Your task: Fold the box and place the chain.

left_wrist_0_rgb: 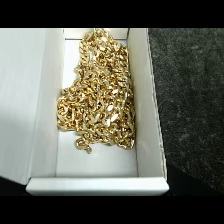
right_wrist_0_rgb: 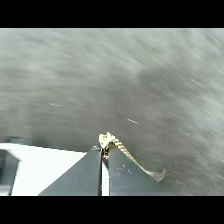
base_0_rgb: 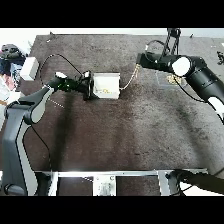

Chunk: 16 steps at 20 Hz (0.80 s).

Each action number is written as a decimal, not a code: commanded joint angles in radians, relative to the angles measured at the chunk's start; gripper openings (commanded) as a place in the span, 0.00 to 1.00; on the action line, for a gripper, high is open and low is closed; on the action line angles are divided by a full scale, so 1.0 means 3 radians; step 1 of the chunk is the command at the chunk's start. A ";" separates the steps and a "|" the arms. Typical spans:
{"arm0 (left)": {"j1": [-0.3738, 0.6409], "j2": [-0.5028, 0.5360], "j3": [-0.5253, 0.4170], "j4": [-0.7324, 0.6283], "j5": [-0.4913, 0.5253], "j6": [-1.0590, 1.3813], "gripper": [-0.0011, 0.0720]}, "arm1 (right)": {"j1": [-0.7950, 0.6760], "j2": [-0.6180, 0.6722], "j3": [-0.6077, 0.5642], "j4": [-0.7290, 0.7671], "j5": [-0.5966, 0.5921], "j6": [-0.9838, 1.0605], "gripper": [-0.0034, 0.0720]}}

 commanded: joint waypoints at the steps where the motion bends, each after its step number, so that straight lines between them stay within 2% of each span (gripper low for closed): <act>1: -0.0001 -0.0001 0.0000 0.0001 0.0000 0.0000 0.33 | 0.0342 0.0136 0.0159 -0.0046 -0.0089 -0.0032 0.06; 7: -0.0001 -0.0001 0.0000 0.0001 0.0000 0.0000 0.33 | 0.0671 0.0064 0.0258 -0.0097 -0.0501 -0.0027 0.06; 16: -0.0001 -0.0001 0.0000 0.0001 0.0000 0.0000 0.33 | 0.0701 -0.0562 0.0254 -0.0074 -0.0271 -0.0017 0.06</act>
